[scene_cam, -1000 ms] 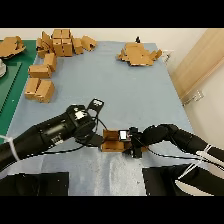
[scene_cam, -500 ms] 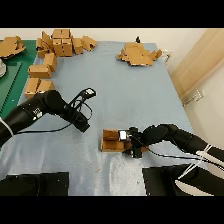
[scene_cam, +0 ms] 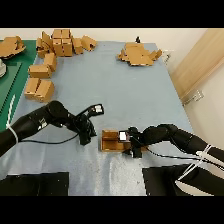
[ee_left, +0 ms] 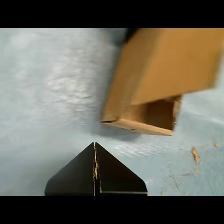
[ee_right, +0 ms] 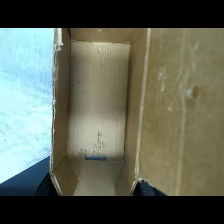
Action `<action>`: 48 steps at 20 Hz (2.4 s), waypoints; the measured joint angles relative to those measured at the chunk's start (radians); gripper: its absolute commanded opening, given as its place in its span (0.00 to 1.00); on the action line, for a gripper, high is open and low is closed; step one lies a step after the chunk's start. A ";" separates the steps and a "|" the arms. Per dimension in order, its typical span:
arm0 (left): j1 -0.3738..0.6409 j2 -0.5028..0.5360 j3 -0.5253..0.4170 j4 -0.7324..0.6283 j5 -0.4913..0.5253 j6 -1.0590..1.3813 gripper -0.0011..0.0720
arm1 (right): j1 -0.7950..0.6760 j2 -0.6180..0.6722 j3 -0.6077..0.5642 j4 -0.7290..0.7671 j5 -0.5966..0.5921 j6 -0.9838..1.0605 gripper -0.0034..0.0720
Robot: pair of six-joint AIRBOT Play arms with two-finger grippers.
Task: Fold the box.
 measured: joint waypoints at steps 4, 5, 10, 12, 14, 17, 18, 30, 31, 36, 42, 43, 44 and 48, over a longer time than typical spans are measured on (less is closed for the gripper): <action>-0.025 0.043 -0.065 -0.030 0.011 0.061 0.03 | 0.030 0.001 0.002 -0.039 0.007 0.000 0.70; -0.028 0.048 -0.074 -0.034 0.010 0.068 0.03 | 0.033 0.001 0.002 -0.045 0.008 0.000 0.70; -0.034 0.058 -0.097 -0.018 0.013 0.103 0.84 | 0.040 0.000 0.000 -0.061 0.029 0.000 0.70; -0.034 0.056 -0.100 -0.014 0.020 0.109 0.84 | 0.042 -0.005 0.000 -0.062 0.041 0.000 0.70; -0.035 0.043 -0.102 -0.011 0.024 0.115 0.84 | 0.041 -0.021 0.002 -0.060 0.050 0.000 0.70; -0.049 0.023 -0.103 -0.010 0.025 0.117 0.84 | 0.040 -0.051 0.003 -0.038 0.053 0.002 0.70; -0.059 0.020 -0.104 -0.011 0.024 0.119 0.84 | 0.040 -0.058 0.003 -0.032 0.054 0.004 0.70; -0.138 0.011 -0.104 -0.032 0.082 0.119 0.96 | 0.042 -0.079 0.020 -0.017 0.039 0.058 0.70; -0.140 0.010 -0.104 -0.033 0.099 0.119 0.96 | 0.042 -0.079 0.020 -0.016 0.039 0.060 0.70; -0.148 0.002 -0.104 -0.063 0.144 0.127 0.96 | 0.042 -0.079 0.021 -0.015 0.038 0.063 0.70; -0.179 -0.016 -0.104 -0.062 0.153 0.144 0.96 | 0.042 -0.079 0.022 -0.013 0.037 0.061 0.70; -0.181 -0.018 -0.104 -0.063 0.156 0.147 0.96 | 0.042 -0.079 0.022 -0.012 0.037 0.061 0.70; -0.182 -0.018 -0.104 -0.064 0.158 0.151 0.96 | 0.042 -0.079 0.022 -0.012 0.037 0.061 0.70; -0.185 -0.019 -0.104 -0.085 0.164 0.174 0.96 | 0.042 -0.079 0.022 -0.012 0.035 0.063 0.70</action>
